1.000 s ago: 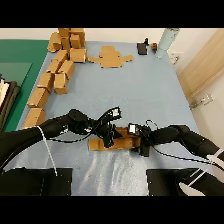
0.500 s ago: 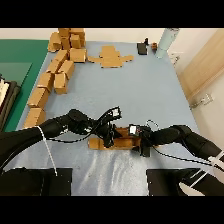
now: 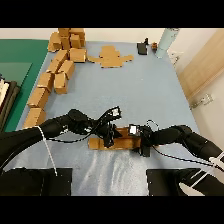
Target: Fold the box.
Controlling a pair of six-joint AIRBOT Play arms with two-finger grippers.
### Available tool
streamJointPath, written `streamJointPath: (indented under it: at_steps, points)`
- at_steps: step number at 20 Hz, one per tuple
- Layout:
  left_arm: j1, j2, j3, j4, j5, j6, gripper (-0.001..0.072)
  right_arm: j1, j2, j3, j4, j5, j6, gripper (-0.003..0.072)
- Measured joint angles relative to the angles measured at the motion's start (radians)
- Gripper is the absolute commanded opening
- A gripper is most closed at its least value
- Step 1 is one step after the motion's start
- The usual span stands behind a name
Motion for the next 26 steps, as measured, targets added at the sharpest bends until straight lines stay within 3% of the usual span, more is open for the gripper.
streamJointPath:
  at_steps: [4,6,12,14,26]
  points:
    - [0.000,0.000,0.000,0.000,0.000,0.000,0.0010,0.000,0.002,0.002,0.008,0.008,0.000,0.0688]
    - [0.000,0.000,0.000,0.000,0.000,0.000,0.0010,0.000,0.002,0.002,0.010,0.010,0.000,0.0630]
    - [0.000,0.000,0.000,0.000,-0.001,0.000,0.0010,0.000,-0.018,0.002,0.011,0.019,0.000,0.0630]
    - [0.000,0.000,0.000,0.000,-0.001,0.000,0.0010,0.000,-0.024,0.002,0.011,0.021,0.000,0.0560]
    - [0.000,0.000,0.000,0.000,-0.001,0.000,0.0010,0.001,-0.029,0.002,-0.021,0.020,0.000,0.0558]
